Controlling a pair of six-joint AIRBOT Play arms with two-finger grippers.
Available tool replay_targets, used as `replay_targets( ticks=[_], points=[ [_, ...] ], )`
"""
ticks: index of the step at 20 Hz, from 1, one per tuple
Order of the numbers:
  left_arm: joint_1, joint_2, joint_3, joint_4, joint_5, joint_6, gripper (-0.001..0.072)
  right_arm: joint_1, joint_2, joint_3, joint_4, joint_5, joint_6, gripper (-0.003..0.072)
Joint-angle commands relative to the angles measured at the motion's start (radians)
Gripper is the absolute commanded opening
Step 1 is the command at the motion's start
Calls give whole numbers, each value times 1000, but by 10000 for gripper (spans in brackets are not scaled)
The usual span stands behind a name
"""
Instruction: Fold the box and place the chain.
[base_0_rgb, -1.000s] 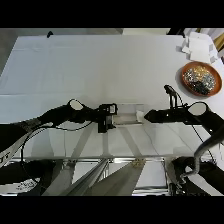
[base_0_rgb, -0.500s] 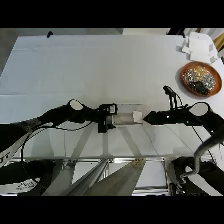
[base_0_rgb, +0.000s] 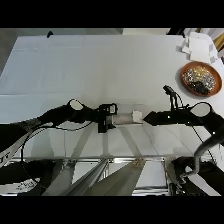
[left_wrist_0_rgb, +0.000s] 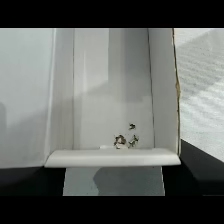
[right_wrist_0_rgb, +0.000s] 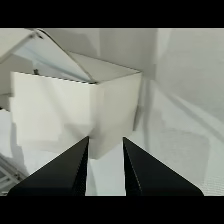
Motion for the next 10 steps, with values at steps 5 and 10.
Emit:
replay_targets(
  ticks=[5,10],
  points=[
    [0,0,0,0,0,1,333,1,19,0,-4,-16,0,242],
    [0,0,0,0,0,0,333,1,18,0,-4,-47,0,348]
  ],
)
